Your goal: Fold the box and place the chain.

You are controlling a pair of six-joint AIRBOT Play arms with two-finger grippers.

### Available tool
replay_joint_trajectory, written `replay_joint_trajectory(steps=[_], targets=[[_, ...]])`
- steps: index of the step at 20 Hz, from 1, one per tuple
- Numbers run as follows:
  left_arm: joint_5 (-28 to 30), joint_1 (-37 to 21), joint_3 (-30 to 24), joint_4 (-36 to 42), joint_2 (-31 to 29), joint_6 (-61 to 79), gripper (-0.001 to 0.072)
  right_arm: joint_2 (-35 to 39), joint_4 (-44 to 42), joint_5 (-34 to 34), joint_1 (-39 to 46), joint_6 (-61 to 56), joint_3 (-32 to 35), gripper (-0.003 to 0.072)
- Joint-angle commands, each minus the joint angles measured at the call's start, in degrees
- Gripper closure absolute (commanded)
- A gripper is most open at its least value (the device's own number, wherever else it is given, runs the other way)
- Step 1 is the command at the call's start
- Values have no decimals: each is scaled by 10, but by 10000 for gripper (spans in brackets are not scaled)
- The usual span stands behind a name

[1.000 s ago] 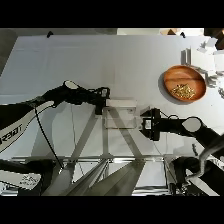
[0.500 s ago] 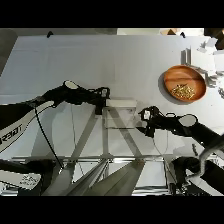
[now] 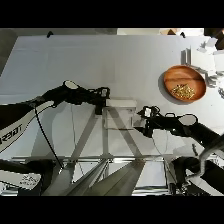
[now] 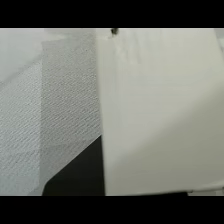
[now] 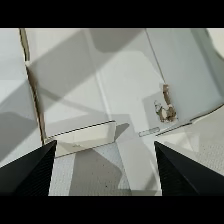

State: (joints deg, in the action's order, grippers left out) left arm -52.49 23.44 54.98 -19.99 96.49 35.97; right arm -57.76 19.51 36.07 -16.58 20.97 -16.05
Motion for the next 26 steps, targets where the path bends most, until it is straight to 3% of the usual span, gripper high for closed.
replay_joint_trajectory(steps=[1,7,11,26], targets=[[0,0,0,0,0,0,698,0,-2,-3,0,0,0,-10],[0,0,0,0,0,0,698,0,43,-33,27,1,0,-10],[0,0,0,0,0,0,698,0,96,6,37,23,0,-9],[0,0,0,0,0,0,698,-59,-32,-16,-6,76,0,-11]])
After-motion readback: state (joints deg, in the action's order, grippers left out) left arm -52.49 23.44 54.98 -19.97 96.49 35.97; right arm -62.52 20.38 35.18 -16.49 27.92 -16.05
